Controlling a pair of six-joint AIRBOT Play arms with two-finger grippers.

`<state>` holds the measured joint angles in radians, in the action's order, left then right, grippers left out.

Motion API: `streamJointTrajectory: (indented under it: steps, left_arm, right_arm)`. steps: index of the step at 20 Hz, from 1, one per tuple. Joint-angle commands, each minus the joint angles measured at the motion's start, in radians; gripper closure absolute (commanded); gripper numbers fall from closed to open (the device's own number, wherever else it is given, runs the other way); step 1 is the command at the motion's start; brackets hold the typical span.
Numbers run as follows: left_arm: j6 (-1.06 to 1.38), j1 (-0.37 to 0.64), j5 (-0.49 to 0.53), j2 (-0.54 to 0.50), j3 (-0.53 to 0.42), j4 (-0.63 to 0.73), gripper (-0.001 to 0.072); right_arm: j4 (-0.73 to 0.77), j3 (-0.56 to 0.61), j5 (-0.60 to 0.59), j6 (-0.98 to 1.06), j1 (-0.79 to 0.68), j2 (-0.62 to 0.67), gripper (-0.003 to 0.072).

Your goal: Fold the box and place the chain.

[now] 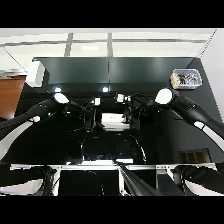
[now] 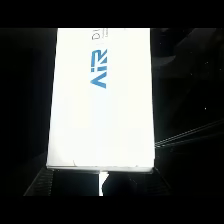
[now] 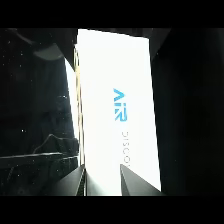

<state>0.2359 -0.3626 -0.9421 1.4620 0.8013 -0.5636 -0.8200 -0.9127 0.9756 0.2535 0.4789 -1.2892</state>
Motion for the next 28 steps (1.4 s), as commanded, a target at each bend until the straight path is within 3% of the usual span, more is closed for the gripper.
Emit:
streamJointTrajectory:
  steps: [1,8,13,14,15,19,23,28]
  left_arm:
    - [-0.001,0.0,0.0,0.001,0.0,0.0,0.0245]
    - [-0.001,0.0,0.0,0.001,0.0,0.0,0.0245]
    - [-0.001,0.0,0.0,0.001,0.0,0.0,0.0245]
    - [-0.001,0.0,0.0,0.001,0.0,0.0,0.0245]
    - [-0.001,0.0,0.0,0.001,0.0,0.0,0.0245]
    - [-0.001,0.0,0.0,0.001,0.0,0.0,0.0245]
    - [-0.001,0.0,0.0,0.001,0.0,0.0,0.0245]
    - [-0.002,0.0,0.0,0.001,0.0,0.0,0.0245]
  right_arm:
    - [0.0,0.005,0.007,0.0,0.001,-0.001,0.042]
    - [0.005,0.018,0.008,0.086,0.0,0.03,0.0421]
    - [0.053,0.009,0.04,0.638,-0.031,0.094,0.0426]
    - [0.078,0.02,0.021,0.711,-0.021,0.089,0.0576]
    - [0.11,0.031,-0.013,0.741,-0.013,0.079,0.0671]
    - [0.154,0.035,-0.109,0.818,-0.011,-0.015,0.0669]
    - [0.136,0.035,-0.078,0.827,-0.016,-0.11,0.0669]
    - [0.135,0.015,0.01,0.811,-0.046,-0.079,0.0669]
